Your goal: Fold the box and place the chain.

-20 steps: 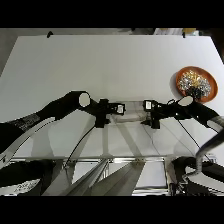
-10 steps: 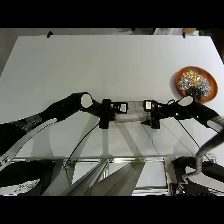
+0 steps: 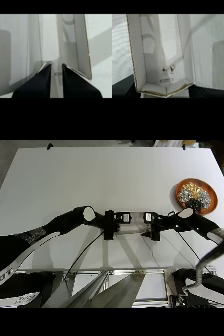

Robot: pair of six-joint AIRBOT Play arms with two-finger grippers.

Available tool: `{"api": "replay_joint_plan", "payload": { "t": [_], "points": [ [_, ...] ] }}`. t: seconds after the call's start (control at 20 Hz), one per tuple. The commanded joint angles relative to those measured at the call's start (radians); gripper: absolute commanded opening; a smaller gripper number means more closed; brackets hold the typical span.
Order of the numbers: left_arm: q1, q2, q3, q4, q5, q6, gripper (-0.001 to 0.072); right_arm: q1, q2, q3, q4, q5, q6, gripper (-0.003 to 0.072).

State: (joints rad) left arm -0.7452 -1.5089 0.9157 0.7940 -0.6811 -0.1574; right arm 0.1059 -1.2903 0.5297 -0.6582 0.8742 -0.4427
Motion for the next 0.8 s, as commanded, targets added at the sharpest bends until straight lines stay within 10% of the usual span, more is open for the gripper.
{"api": "replay_joint_plan", "payload": {
  "t": [0.0,0.4,0.6,0.75],
  "points": [
    [-0.017,-0.010,0.000,-0.030,0.008,0.000,0.0271,0.000,0.000,0.000,0.000,0.001,0.000,0.0412],
    [-0.013,0.020,0.000,-0.026,-0.037,-0.079,0.0265,0.000,0.000,0.000,0.000,0.001,0.000,0.0412],
    [0.027,0.116,0.000,0.095,-0.084,-0.335,0.0034,0.000,0.000,0.000,0.000,0.001,0.000,0.0412],
    [0.069,0.210,0.000,0.232,-0.178,-0.565,0.0005,0.000,0.000,0.000,0.000,0.001,0.000,0.0412]
  ]
}}
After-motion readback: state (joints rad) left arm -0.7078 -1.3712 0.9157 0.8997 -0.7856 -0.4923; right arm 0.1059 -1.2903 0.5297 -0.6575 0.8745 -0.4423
